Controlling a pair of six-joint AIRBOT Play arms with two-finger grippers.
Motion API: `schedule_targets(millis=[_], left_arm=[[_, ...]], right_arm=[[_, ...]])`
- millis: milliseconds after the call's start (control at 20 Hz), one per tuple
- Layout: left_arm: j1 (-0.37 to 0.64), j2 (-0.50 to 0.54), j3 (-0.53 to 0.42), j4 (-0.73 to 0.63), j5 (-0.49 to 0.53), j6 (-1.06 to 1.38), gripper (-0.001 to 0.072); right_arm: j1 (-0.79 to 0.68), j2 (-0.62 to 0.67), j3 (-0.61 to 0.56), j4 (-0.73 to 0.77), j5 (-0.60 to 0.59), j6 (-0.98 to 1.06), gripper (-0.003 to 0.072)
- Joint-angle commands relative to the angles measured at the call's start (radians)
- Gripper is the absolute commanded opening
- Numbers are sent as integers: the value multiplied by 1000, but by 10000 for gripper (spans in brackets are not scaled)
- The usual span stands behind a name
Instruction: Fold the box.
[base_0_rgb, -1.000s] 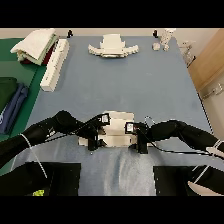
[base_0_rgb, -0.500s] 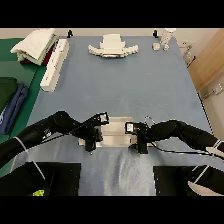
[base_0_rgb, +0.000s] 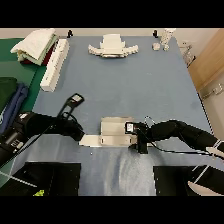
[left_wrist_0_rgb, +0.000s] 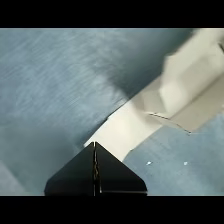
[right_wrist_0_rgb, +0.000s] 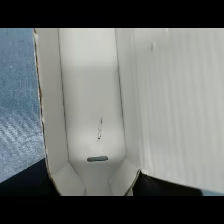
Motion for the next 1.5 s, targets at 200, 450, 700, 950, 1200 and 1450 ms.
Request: schedule_targets(millis=[200,450,700,950,1200,1450], left_arm=[[381,-101,-81,-169,-228,-81,14],[374,-247,-167,-467,-99,105,14],[283,-326,-172,-644,-6,227,14],[219,-332,-171,-693,-4,245,14],[214,-332,-153,-721,-44,243,16],[214,-332,-86,-716,-85,249,18]], right_arm=[[1,0,0,0,0,0,515],[1,0,0,0,0,0,515],[1,0,0,0,0,0,515],[1,0,0,0,0,0,515],[1,0,0,0,0,0,514],[1,0,0,0,0,0,515]])
